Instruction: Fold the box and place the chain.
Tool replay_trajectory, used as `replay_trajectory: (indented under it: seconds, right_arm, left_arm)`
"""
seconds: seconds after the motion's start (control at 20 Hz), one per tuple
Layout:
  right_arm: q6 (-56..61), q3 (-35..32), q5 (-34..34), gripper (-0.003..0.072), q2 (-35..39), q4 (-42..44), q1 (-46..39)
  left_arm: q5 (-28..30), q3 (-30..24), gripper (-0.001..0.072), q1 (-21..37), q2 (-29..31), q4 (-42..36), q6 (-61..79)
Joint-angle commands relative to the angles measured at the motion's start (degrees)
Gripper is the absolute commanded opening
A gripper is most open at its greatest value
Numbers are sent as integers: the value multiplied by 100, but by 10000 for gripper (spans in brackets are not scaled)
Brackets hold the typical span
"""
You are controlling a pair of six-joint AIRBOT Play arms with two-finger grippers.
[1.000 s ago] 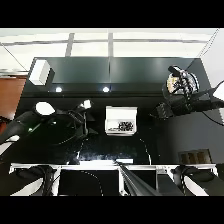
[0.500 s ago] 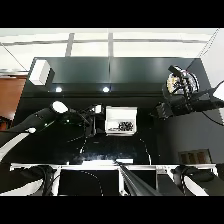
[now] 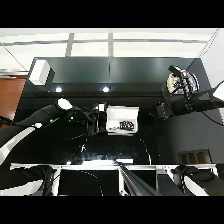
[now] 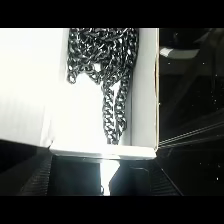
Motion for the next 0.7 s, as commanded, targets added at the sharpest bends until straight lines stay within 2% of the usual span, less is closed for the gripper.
replay_trajectory:
  seconds: [0.0, 0.2, 0.25, 0.3, 0.35, 0.6, 0.65]
  right_arm:
    - [-2, -2, -76, 338, 2, -4, 2]
    - [20, -4, -284, 337, 2, -96, 7]
    - [122, -15, -413, 337, 2, -221, 22]
    - [225, -59, -647, 337, 2, -398, 39]
    - [240, -151, -931, 337, 0, -496, 37]
    - [251, -627, -2811, 339, -127, -581, 138]
    - [306, -614, -2914, 423, -291, -518, 205]
  left_arm:
    - [24, 24, 710, -46, -31, -13, 39]
    - [57, 26, 691, -103, -44, 24, 118]
    - [59, 26, 592, -107, -44, 22, 118]
    - [59, 26, 416, -105, -44, 17, 118]
    - [61, 26, 331, -105, -44, 17, 118]
    - [79, 26, 332, -105, -44, 0, 118]
    - [79, 26, 332, -103, -44, -2, 118]
